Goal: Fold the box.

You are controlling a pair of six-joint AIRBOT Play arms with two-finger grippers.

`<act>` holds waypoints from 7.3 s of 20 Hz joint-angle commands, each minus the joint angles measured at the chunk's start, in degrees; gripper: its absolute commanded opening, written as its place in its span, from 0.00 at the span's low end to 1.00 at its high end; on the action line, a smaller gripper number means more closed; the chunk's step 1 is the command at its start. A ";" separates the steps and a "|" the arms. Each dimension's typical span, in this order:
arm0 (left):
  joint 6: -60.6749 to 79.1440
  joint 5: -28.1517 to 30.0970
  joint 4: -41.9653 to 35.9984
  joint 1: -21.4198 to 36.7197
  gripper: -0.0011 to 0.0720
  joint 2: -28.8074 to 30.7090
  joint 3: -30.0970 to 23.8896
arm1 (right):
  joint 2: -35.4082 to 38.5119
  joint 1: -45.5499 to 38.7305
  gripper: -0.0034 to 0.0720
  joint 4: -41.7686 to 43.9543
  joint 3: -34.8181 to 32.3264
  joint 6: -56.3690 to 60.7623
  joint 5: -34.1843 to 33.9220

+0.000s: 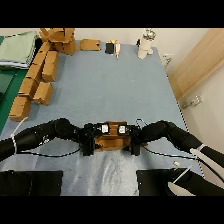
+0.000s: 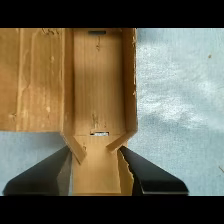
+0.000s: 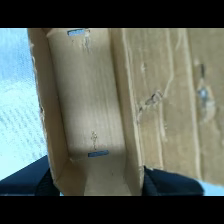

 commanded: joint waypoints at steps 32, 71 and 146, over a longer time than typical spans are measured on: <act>1.01 -4.15 3.19 0.90 0.64 -0.09 0.02 | -0.02 0.00 0.72 0.00 -0.02 0.00 0.02; -1.29 3.96 -6.62 -2.10 0.14 -1.53 -0.02 | -0.02 0.00 0.72 0.00 -0.02 0.00 0.02; -92.39 0.98 6.29 0.42 0.03 11.45 -9.49 | -0.02 0.00 0.72 0.00 -0.02 0.00 0.02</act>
